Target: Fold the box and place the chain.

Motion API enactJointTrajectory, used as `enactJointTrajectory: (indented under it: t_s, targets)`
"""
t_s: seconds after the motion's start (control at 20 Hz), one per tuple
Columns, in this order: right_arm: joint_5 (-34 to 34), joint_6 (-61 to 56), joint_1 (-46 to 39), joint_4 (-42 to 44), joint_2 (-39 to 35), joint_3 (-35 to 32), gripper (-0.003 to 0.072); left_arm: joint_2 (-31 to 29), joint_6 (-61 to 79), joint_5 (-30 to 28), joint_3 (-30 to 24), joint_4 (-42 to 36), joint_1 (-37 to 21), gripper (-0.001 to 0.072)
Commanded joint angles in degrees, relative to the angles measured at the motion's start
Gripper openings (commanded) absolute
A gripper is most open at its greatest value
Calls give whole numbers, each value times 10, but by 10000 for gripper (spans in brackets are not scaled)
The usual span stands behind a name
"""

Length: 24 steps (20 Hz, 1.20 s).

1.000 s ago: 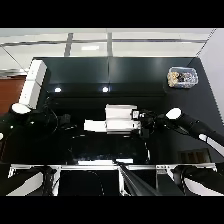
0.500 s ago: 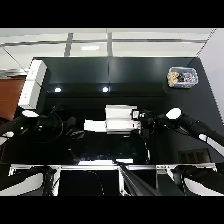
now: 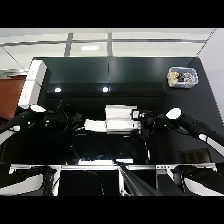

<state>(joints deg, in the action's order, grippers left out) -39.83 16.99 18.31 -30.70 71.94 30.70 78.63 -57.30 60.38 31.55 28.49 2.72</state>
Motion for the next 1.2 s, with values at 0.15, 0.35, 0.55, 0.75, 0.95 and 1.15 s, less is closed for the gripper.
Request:
enactJointTrajectory:
  t_s: [0.15, 0.35, 0.55, 0.75, 0.95, 1.15]
  targets:
    - [0, 0, 0, 0, 0, 0, 156, 22, 97, 65, 10, -39, 3, 22]
    - [0, 0, 0, 0, 0, 0, 156, 24, 114, 42, 10, -63, 4, 22]
    - [0, 0, 0, 0, 0, 0, 156, 24, 90, 23, 22, -23, 50, 22]
    - [0, 0, 0, 0, 0, 0, 156, 24, 91, 28, 46, -22, 74, 23]
    - [0, 0, 0, 0, 0, 0, 156, 24, 91, 44, 68, -22, 73, 619]
    - [0, 0, 0, 0, 0, 0, 156, 24, 89, 61, 92, -29, 81, 712]
